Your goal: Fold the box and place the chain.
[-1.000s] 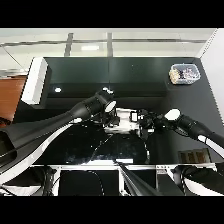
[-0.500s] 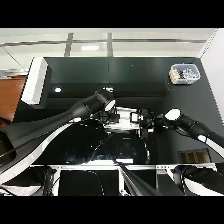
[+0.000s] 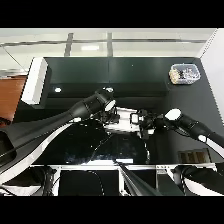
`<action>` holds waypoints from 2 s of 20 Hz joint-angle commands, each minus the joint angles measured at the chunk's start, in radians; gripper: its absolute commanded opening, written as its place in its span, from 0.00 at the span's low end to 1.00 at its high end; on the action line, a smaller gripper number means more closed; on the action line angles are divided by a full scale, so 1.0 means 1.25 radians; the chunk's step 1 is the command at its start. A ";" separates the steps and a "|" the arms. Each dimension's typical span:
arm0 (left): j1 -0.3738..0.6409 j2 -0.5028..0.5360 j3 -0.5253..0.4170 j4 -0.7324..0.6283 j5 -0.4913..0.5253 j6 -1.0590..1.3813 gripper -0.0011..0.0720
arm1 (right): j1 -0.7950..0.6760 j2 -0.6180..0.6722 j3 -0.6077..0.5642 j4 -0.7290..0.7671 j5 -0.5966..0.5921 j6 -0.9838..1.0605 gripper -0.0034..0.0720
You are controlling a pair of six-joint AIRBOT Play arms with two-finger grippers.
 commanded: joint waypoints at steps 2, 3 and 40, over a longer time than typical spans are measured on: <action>0.000 0.000 0.001 -0.005 -0.063 -0.016 0.05 | -0.003 0.064 0.006 -0.038 0.016 0.166 1.00; 0.000 0.000 0.001 -0.006 -0.076 -0.033 0.05 | -0.006 0.101 0.006 -0.089 0.024 0.201 1.00; -0.010 0.000 0.001 -0.006 -0.068 -0.084 0.05 | 0.057 0.073 0.005 -0.105 -0.008 0.545 0.06</action>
